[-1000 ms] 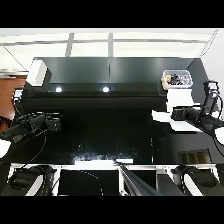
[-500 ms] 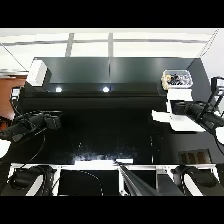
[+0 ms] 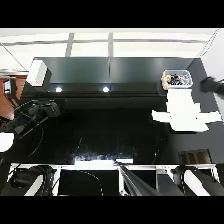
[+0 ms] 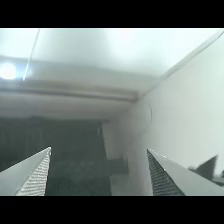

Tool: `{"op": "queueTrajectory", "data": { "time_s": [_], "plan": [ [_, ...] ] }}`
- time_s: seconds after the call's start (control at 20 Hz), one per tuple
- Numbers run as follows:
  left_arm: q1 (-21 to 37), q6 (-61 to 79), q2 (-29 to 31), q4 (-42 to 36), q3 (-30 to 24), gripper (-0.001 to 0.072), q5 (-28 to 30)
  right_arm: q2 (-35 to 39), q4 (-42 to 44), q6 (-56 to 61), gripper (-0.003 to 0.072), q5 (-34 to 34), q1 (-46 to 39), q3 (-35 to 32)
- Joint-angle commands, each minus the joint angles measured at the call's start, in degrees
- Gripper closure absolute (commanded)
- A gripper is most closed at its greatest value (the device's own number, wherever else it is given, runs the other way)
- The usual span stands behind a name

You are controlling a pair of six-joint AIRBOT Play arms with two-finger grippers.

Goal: Fold the box and place the chain.

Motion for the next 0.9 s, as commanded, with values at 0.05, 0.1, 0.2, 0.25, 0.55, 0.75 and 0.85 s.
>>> {"op": "queueTrajectory", "data": {
  "time_s": [0.05,0.1,0.2,0.25,0.55,0.75,0.85],
  "plan": [
    [-0.02,3.08,-2.27,-1.40,-0.04,0.0009,-6.43,-15.82,-3.30,3.45,-0.0034,21.38,-20.50,16.04],
    [-0.02,3.08,-2.25,-1.42,-0.04,0.0008,-6.86,-18.32,-3.26,3.28,-0.0034,25.03,-24.24,17.68],
    [-0.02,3.04,-2.27,-1.51,-0.04,0.0009,-7.30,-22.49,1.95,-6.51,-0.0034,28.81,-30.56,19.43],
    [-0.02,3.02,-2.27,-1.84,-0.04,0.0009,-7.43,-24.65,5.68,-11.17,-0.0034,29.38,-33.07,20.17],
    [-0.02,2.82,-2.27,-1.90,-0.04,0.0009,-7.52,-43.17,13.88,-23.78,-0.0034,40.89,-37.44,29.11],
    [-0.02,2.80,-2.27,-1.90,-0.04,0.0009,-7.50,-52.50,25.18,-25.51,0.0006,47.54,-37.05,33.55],
    [-0.02,2.80,-2.27,-1.90,-0.04,0.0009,-7.48,-54.60,26.40,-25.66,0.0014,48.98,-36.09,33.53]
  ]
}}
